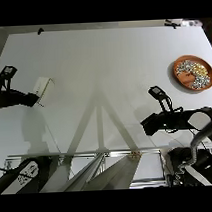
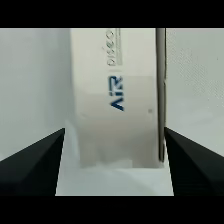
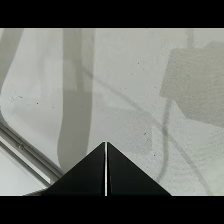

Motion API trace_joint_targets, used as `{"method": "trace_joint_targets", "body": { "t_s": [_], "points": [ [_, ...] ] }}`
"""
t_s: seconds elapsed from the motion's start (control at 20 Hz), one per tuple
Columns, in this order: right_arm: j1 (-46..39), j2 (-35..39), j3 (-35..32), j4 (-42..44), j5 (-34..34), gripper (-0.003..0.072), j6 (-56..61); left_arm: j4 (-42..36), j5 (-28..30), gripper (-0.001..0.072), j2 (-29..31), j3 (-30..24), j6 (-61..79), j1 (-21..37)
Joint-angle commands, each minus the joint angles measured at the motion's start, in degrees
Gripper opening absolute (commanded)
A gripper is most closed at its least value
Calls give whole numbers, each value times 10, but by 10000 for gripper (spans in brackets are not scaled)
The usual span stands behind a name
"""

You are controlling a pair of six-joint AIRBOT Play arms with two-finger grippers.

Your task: Fold the box and place the chain.

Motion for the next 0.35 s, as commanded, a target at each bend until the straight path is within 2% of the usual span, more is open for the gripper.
{"method": "trace_joint_targets", "body": {
  "t_s": [0.0,0.3],
  "points": [
    [0,0,0,0,0,9,0,-1,19,692,57,0,0,0],
    [0,0,0,0,0,9,0,-1,21,692,69,0,0,0]
  ]
}}
